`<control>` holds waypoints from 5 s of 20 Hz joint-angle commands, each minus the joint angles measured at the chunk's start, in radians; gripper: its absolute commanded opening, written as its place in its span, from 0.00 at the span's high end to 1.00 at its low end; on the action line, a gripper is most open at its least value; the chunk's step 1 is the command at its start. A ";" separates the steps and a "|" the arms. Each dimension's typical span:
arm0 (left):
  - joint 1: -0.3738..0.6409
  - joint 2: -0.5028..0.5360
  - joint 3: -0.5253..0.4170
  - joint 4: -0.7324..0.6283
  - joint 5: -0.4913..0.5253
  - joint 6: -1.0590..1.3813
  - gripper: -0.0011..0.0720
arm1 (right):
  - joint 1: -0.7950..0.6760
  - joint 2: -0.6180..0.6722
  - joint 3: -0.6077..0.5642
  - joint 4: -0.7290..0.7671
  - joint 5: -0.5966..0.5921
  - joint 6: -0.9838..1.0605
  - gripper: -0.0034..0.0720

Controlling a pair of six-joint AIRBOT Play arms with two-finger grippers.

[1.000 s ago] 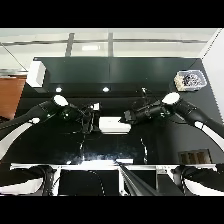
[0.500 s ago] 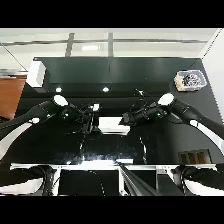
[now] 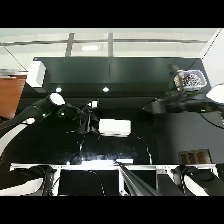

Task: Fold the box and place the chain.

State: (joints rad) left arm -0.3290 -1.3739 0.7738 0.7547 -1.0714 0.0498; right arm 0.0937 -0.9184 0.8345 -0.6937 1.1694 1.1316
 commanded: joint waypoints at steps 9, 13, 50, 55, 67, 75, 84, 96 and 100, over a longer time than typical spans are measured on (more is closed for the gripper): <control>-0.202 0.103 0.143 -0.013 0.071 -0.195 0.01 | -0.145 0.160 -0.003 -0.142 0.061 0.081 0.93; -0.254 -0.014 0.204 -0.033 0.104 -0.207 0.01 | -0.145 0.160 -0.025 -0.142 0.043 0.081 0.93; -0.310 -0.079 0.254 0.488 0.036 -0.690 0.53 | -0.145 0.160 -0.042 -0.078 -0.016 0.080 0.93; 0.015 -0.008 0.252 0.712 -0.095 -1.170 0.53 | -0.145 0.160 -0.042 -0.080 -0.015 0.079 0.93; 0.734 0.002 0.257 0.725 0.075 -1.334 0.53 | -0.145 0.159 -0.042 -0.120 -0.038 0.078 0.93; 0.731 -0.174 0.447 0.570 0.289 -1.202 0.53 | -0.145 0.159 -0.042 -0.127 -0.135 0.077 0.93; 0.723 -0.280 0.514 0.576 0.260 -1.207 0.00 | -0.145 0.159 -0.042 -0.129 -0.144 0.077 0.93; 0.656 -0.142 0.912 0.591 -0.301 -1.536 0.95 | -0.162 0.165 0.227 -0.226 0.122 0.043 0.93; 0.429 0.105 0.665 0.498 -0.027 -1.399 0.95 | -0.138 0.191 0.212 -0.257 0.112 0.004 0.93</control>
State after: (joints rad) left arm 0.2317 -1.4193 1.5707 1.3159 -1.2526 -1.4052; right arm -0.0597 -0.7414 1.0328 -0.9009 1.2655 1.1721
